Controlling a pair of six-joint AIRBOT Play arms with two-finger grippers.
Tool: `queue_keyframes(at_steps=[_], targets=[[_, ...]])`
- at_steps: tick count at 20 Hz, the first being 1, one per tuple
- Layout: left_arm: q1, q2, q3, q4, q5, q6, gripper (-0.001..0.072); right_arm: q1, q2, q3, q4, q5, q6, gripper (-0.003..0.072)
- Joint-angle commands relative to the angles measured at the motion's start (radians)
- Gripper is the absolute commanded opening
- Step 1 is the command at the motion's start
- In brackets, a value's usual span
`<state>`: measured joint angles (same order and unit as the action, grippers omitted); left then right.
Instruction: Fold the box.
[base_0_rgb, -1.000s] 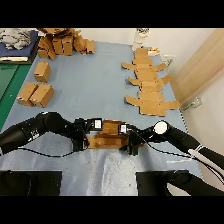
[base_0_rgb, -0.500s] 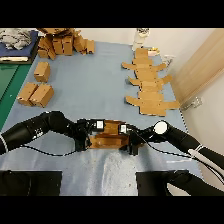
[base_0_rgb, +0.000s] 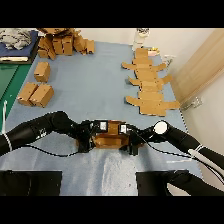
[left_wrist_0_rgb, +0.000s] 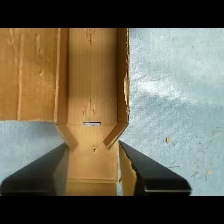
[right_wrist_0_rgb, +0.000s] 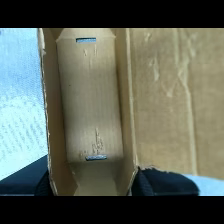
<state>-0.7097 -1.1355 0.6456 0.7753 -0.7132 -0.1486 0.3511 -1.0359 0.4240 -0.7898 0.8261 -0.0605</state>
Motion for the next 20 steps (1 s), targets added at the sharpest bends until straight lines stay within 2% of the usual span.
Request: queue_keyframes(at_steps=[1,11,13,20], targets=[[-0.002,-0.006,0.002,-0.021,0.0,0.002,0.0346,0.0,0.0,0.0,0.0,0.0,0.0,0.0513],[-0.019,-0.007,0.002,-0.021,0.039,0.003,0.034,0.0,0.0,0.0,0.0,0.0,0.0,0.0513],[-0.037,-0.017,0.002,-0.021,0.048,0.003,0.0178,0.0,0.0,0.0,0.0,0.0,0.0,0.0513],[-0.045,-0.037,0.004,-0.021,0.104,0.003,0.0173,0.0,0.0,0.0,0.0,0.002,0.0,0.0514]])
